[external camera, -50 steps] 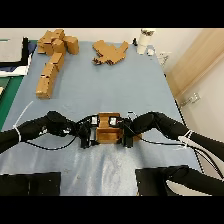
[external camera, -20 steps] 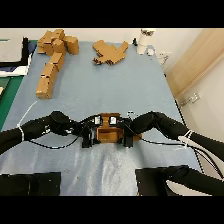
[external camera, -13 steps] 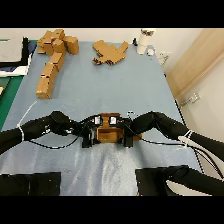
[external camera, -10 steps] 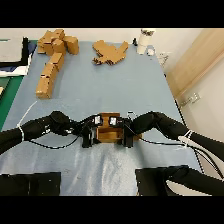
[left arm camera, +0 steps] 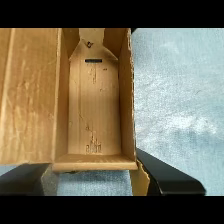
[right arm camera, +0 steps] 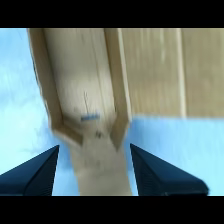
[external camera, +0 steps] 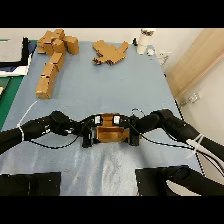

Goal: Fold the box.

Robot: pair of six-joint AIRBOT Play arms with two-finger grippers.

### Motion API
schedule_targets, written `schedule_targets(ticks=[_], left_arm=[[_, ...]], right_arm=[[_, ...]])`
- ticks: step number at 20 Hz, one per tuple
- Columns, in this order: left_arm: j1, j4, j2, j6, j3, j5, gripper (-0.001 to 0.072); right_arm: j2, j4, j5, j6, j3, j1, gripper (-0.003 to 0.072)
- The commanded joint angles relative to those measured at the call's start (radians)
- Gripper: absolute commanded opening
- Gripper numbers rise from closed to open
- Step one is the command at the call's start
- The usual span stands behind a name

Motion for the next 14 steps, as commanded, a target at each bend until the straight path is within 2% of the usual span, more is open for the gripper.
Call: schedule_targets(ticks=[1, 3, 6, 9, 10, 12, 14], left_arm=[[0.0, 0.0, -0.001, 0.001, 0.001, -0.002, 0.0553], [0.0, 0.0, -0.001, 0.001, 0.001, -0.002, 0.0552], [0.0, 0.0, -0.001, 0.001, 0.001, -0.002, 0.0552], [0.0, 0.0, -0.001, 0.001, 0.001, -0.002, 0.0553], [0.0, 0.0, -0.001, 0.001, 0.001, -0.002, 0.0552], [0.0, 0.0, -0.001, 0.001, 0.001, -0.002, 0.0552], [0.0, 0.0, -0.001, 0.001, 0.001, -0.002, 0.0552]], right_arm=[[0.09, -0.053, -0.171, 0.098, 0.005, 0.0, 0.072], [0.151, 0.037, -0.317, 0.101, 0.007, 0.0, 0.072], [0.221, 0.19, -0.438, 0.152, 0.007, 0.0, 0.072], [0.257, 0.327, -0.518, 0.535, 0.005, 0.013, 0.072], [0.263, 0.351, -0.518, 0.755, 0.005, 0.02, 0.072], [0.266, 0.355, -0.508, 1.177, 0.005, 0.021, 0.072], [0.266, 0.321, -0.451, 1.345, 0.005, 0.02, 0.072]])
